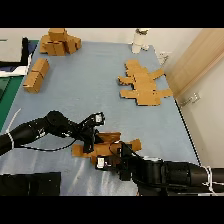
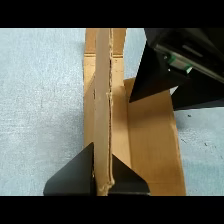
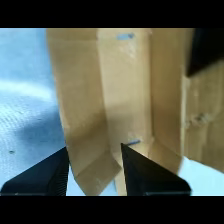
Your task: Fold the box.
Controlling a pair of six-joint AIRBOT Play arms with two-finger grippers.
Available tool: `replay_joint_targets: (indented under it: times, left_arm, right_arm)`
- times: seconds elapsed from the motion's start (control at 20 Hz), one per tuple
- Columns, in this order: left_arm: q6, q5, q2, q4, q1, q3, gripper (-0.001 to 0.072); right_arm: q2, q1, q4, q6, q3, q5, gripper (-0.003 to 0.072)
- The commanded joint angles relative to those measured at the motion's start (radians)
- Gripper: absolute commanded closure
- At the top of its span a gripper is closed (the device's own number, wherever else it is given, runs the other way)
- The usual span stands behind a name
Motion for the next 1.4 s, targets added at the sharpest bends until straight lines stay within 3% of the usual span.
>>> replay_joint_targets:
  times: [0.0, 0.3, 0.6, 0.65, 0.7, 1.0, 1.35]
  left_arm:
    - [0.000, 0.000, 0.000, 0.000, 0.000, 0.000, 0.0696]
    - [0.000, 0.000, 0.000, 0.000, 0.000, 0.000, 0.0696]
    - [0.000, 0.000, 0.000, 0.000, 0.000, 0.000, 0.0696]
    - [0.000, 0.000, 0.000, 0.000, 0.000, 0.000, 0.0696]
    - [0.000, -0.001, 0.000, 0.000, 0.000, 0.000, 0.0696]
    - [0.000, 0.000, 0.000, 0.000, 0.000, 0.000, 0.0696]
    - [0.000, 0.000, 0.000, 0.000, 0.000, 0.000, 0.0696]
  right_arm:
    - [-0.001, -0.001, -0.050, 0.105, 0.011, -0.056, 0.0223]
    - [-0.001, 0.000, -0.036, 0.105, 0.014, -0.031, 0.0223]
    - [0.014, -0.014, -0.052, 0.136, 0.026, -0.009, 0.0166]
    - [0.020, -0.014, -0.047, 0.138, 0.026, -0.016, 0.0100]
    - [0.031, -0.016, -0.048, 0.154, 0.026, -0.037, -0.0026]
    - [0.082, -0.020, -0.059, 0.161, 0.011, -0.090, -0.0026]
    - [0.253, -0.020, -0.138, 0.188, -0.105, 0.010, -0.0026]
